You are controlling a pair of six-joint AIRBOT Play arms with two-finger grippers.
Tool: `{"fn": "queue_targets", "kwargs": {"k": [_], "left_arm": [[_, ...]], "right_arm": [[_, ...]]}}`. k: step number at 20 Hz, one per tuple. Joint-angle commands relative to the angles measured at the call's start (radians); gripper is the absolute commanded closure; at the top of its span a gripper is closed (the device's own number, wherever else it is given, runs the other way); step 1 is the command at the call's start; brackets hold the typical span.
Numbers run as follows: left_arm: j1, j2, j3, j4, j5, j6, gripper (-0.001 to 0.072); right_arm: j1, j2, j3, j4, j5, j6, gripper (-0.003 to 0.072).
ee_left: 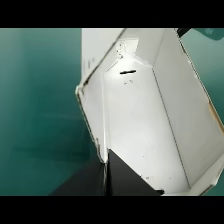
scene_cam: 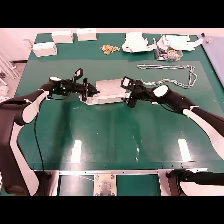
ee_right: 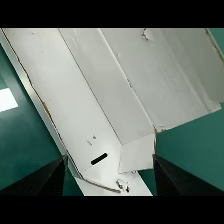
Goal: Fold the box and place the chain.
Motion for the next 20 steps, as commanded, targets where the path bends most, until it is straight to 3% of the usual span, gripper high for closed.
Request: {"fn": "queue_targets", "kwargs": {"k": [1,9,11,20], "left_arm": [[0.000,-0.001,0.000,0.001,0.002,0.000,0.0688],[0.000,-0.001,0.000,0.001,-0.002,0.000,0.0688],[0.000,-0.001,0.000,0.001,-0.002,0.000,0.0688],[0.000,-0.001,0.000,0.001,-0.012,-0.001,0.0688]], "right_arm": [[-0.052,-0.039,0.038,0.102,0.138,-0.125,0.0040],[-0.148,-0.134,0.146,0.172,0.317,-0.294,0.0037],[-0.156,-0.156,0.179,0.172,0.375,-0.297,-0.0007],[-0.207,-0.280,0.314,0.167,0.540,-0.338,-0.0007]]}}
